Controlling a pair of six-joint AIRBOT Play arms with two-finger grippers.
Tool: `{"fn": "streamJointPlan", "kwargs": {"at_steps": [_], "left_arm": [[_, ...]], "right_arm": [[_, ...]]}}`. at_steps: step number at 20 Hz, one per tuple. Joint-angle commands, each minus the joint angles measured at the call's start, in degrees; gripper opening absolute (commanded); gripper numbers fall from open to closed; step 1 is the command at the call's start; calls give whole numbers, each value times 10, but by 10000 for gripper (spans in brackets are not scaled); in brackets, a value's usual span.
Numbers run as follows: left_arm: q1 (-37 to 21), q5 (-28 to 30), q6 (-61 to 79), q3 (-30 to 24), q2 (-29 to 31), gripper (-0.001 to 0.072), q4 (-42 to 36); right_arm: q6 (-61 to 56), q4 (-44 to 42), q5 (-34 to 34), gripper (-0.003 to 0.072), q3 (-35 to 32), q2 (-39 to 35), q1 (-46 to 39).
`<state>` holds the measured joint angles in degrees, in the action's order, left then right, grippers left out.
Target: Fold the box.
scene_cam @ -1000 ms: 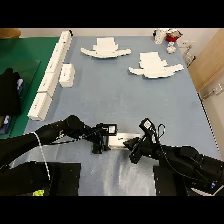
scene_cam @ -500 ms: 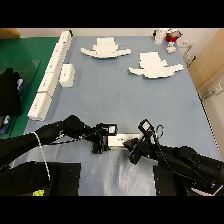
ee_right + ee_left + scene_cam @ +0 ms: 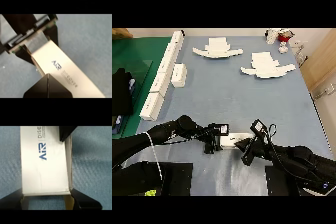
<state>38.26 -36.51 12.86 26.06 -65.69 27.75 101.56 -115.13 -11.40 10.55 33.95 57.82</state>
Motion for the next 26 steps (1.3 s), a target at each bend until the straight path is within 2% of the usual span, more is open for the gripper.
{"fn": "streamJointPlan", "kwargs": {"at_steps": [1,3,7,11,13,15,18,21,26], "left_arm": [[0,0,2,0,0,440,1],[0,0,2,0,0,440,1],[0,0,2,0,0,441,1],[0,0,2,0,0,440,1],[0,0,2,0,0,440,1],[0,0,2,0,0,440,1],[0,0,2,0,0,440,1],[0,0,2,0,0,441,1],[0,0,2,0,0,440,1]], "right_arm": [[0,52,-38,7,32,-15,-13],[0,87,-113,6,63,-11,-37],[1,162,-317,5,166,24,-144],[27,205,-505,4,311,151,-294],[31,204,-565,5,386,237,-365],[31,204,-593,5,445,311,-413],[31,203,-601,5,494,385,-440],[30,202,-592,5,503,409,-440],[30,202,-594,6,503,410,-440]]}}
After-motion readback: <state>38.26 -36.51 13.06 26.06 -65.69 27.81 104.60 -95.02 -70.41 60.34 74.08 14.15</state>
